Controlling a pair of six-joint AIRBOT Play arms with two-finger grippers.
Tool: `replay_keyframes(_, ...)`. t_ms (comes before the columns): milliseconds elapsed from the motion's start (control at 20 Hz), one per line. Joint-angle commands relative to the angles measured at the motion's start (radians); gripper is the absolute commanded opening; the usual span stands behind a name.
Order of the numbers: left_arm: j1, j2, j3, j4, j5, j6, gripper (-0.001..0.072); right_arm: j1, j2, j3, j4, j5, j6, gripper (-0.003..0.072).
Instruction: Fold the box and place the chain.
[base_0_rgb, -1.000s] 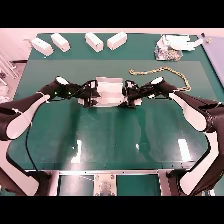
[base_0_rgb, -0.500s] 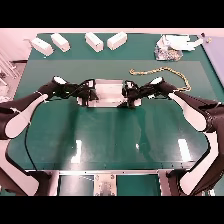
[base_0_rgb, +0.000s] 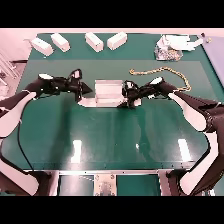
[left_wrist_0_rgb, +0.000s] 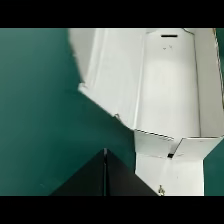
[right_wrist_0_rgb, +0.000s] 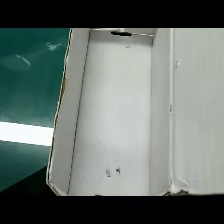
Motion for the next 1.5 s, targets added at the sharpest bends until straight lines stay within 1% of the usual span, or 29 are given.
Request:
replay_keyframes(0, 0.055, 0.052, 0.0, -0.055, -0.026, -0.135, 0.0016, 0.0, 0.0, 0.0, 0.0, 0.0, 0.001, 0.0586)
replay_keyframes(100, 0.092, 0.088, 0.001, -0.052, -0.01, -0.323, 0.0015, 0.0, 0.0, 0.0, 0.0, 0.0, 0.001, 0.0587)
replay_keyframes(200, 0.133, 0.105, 0.0, -0.043, 0.025, -0.656, 0.0013, 0.0, 0.0, 0.0, 0.0, 0.0, 0.001, 0.0586)
replay_keyframes(250, 0.153, 0.105, 0.0, -0.005, 0.009, -0.815, 0.0013, 0.0, 0.0, 0.0, 0.0, 0.0, 0.001, 0.0587)
replay_keyframes(350, 0.18, 0.105, 0.0, 0.14, -0.056, -1.073, 0.0013, 0.0, 0.0, 0.0, 0.001, 0.0, 0.001, 0.0587)
replay_keyframes(450, 0.184, 0.105, 0.0, 0.278, -0.111, -1.26, 0.0013, 0.0, 0.0, 0.0, 0.0, 0.0, 0.001, 0.0587)
replay_keyframes(500, 0.18, 0.105, 0.0, 0.319, -0.13, -1.33, 0.0013, 0.0, 0.0, 0.0, 0.0, 0.0, 0.001, 0.0586)
replay_keyframes(650, 0.178, 0.105, 0.0, 0.367, -0.169, -1.44, 0.0013, 0.0, 0.0, 0.0, 0.0, 0.0, 0.001, 0.0586)
replay_keyframes(750, 0.178, 0.105, 0.0, 0.377, -0.165, -1.496, 0.0013, 0.0, 0.0, 0.0, 0.0, 0.0, 0.001, 0.0587)
replay_keyframes(850, 0.178, 0.104, 0.0, 0.418, -0.167, -1.543, 0.0013, 0.0, 0.0, 0.0, 0.0, 0.0, 0.001, 0.0587)
replay_keyframes(1050, 0.171, 0.054, 0.0, 0.421, -0.184, -1.598, 0.0013, 0.0, 0.0, 0.0, 0.0, 0.0, 0.001, 0.0587)
replay_keyframes(1300, 0.073, 0.003, 0.0, 0.418, -0.17, -1.605, 0.0014, 0.0, 0.0, 0.0, 0.0, 0.0, 0.001, 0.0587)
replay_keyframes(1450, 0.026, -0.011, 0.001, 0.375, -0.163, -1.592, 0.0015, 0.0, 0.0, 0.0, 0.0, 0.0, 0.001, 0.0587)
